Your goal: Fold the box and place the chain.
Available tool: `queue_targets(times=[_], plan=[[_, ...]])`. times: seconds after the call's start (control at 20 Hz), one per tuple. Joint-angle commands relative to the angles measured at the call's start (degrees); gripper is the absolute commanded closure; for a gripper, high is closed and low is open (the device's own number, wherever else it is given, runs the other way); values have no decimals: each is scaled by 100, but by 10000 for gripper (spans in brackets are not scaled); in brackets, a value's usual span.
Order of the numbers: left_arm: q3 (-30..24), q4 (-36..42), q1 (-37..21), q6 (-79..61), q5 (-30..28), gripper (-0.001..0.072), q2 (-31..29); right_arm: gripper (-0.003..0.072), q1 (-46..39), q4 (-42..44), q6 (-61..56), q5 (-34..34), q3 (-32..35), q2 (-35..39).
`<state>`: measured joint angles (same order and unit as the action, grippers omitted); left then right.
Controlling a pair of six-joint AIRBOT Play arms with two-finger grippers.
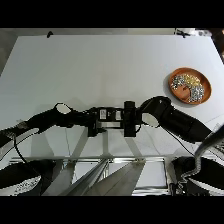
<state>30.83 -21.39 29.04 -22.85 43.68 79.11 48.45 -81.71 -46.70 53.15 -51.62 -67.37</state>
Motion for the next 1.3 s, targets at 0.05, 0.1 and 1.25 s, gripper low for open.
queue_targets(times=[0.05,0.1,1.25], plan=[[0,-4,0,-4,7,567,-2,531,0,-13,-177,-94,2,-39],[0,-4,0,-4,4,567,-2,531,0,-13,-221,-87,4,-79],[0,-4,0,-4,7,567,-2,498,17,50,-260,-15,343,-144]])
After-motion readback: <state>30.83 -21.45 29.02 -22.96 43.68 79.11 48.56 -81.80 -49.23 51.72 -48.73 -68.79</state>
